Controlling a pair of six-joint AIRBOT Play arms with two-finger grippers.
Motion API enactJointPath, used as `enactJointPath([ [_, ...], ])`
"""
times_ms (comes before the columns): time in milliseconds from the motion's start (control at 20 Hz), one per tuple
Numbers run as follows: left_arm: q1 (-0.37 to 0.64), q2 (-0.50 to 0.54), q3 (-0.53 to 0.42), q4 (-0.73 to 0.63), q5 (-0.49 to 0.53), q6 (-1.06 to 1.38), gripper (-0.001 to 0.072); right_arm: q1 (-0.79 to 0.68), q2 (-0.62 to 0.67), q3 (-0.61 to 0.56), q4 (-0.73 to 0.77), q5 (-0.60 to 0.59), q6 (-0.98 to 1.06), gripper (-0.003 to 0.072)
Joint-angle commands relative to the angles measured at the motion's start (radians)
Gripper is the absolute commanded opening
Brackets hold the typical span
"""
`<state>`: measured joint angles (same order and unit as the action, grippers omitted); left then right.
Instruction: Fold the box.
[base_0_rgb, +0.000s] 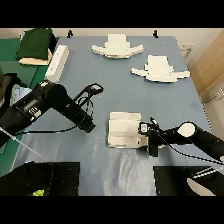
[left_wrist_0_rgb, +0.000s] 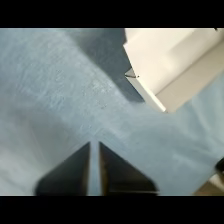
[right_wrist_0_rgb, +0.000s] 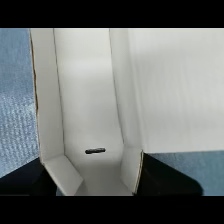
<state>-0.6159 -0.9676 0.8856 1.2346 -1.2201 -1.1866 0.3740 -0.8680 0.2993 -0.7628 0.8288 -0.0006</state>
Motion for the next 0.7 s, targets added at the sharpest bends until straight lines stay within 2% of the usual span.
enactJointPath([
  [0, 0.137, 0.013, -0.121, -0.253, 0.116, 0.620, 0.0668, 0.000, 0.001, 0.001, 0.000, 0.000, 0.000, 0.0603],
  [150, 0.193, 0.016, -0.278, -0.362, 0.249, 0.932, 0.0669, 0.000, 0.001, 0.000, 0.000, 0.000, 0.000, 0.0603],
  [200, 0.196, 0.016, -0.330, -0.386, 0.315, 1.020, 0.0691, 0.000, 0.001, 0.001, 0.000, 0.000, 0.000, 0.0603],
  [300, 0.193, 0.016, -0.415, -0.512, 0.420, 1.188, 0.0698, 0.000, 0.001, 0.001, 0.000, 0.000, 0.000, 0.0604],
  [450, 0.151, 0.016, -0.478, -0.706, 0.420, 1.427, 0.0698, 0.000, 0.001, 0.001, 0.000, 0.000, 0.000, 0.0603],
  [550, 0.102, 0.015, -0.491, -0.724, 0.419, 1.516, 0.0698, 0.000, 0.001, 0.000, 0.000, 0.000, 0.000, 0.0603],
  [650, 0.063, 0.000, -0.491, -0.739, 0.470, 1.506, 0.0699, 0.000, 0.001, 0.000, 0.000, 0.000, 0.000, 0.0603],
])
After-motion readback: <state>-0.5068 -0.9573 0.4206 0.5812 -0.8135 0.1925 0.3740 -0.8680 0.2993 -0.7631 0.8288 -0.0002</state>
